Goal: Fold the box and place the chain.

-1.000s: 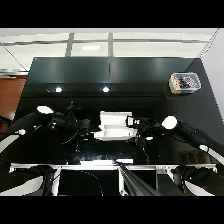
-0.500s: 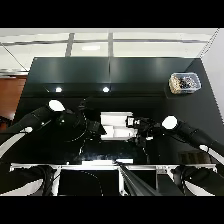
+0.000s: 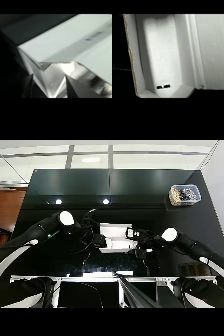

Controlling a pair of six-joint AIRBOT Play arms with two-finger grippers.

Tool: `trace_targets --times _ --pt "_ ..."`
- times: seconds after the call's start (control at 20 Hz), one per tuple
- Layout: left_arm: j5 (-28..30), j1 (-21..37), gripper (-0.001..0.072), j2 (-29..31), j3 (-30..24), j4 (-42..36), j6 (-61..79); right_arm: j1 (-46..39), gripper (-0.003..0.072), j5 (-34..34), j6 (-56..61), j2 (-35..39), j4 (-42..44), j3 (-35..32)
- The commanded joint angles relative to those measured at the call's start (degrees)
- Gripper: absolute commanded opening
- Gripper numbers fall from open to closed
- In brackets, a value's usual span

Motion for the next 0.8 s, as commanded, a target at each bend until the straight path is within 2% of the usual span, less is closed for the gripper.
trace_targets --times 0.0,0.3,0.55,0.75 --pt "1.0 -2.0 0.0462 0.0 1.4 6.7 -6.4 0.0 0.0308 0.0 0.0 0.0 -0.3 0.0" --pt "1.1 -2.6 0.0463 0.0 1.6 9.0 -9.9 0.0 0.0308 0.0 0.0 0.0 -0.3 0.0" --pt "1.0 -9.9 0.0463 -0.2 6.3 27.1 -26.9 0.0 0.0308 0.0 0.0 0.0 -0.3 0.0" --pt "0.0 -14.9 0.0463 -1.8 9.5 32.6 -34.5 0.0 0.0307 -0.4 0.0 0.0 -0.3 0.0"
